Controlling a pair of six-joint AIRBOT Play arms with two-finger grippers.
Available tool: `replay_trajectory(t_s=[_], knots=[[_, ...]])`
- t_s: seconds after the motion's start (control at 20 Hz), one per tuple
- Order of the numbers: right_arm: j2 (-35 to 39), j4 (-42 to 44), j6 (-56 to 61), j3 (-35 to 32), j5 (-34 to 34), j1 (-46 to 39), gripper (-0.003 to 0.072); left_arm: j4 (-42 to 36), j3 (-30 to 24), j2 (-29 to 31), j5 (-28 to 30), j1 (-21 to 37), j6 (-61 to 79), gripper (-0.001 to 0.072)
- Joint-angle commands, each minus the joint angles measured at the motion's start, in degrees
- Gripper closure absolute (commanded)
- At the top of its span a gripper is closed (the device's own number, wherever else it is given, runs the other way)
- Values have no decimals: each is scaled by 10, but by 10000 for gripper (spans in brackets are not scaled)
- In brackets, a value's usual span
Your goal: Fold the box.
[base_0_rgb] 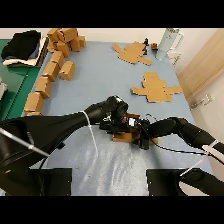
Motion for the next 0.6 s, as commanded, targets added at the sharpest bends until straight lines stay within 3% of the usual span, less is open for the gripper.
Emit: replay_trajectory(t_s=[0.0, 0.3, 0.55], knots=[[0, 2, 2, 0, -4, 1, 180, -7, 4, 7, -30, 1, -3, 314], [0, 2, 2, 0, -4, 1, 180, -23, 11, 10, -76, 12, -2, 314], [0, 2, 2, 0, -4, 1, 180, -102, 12, 11, -89, 53, 36, 314]])
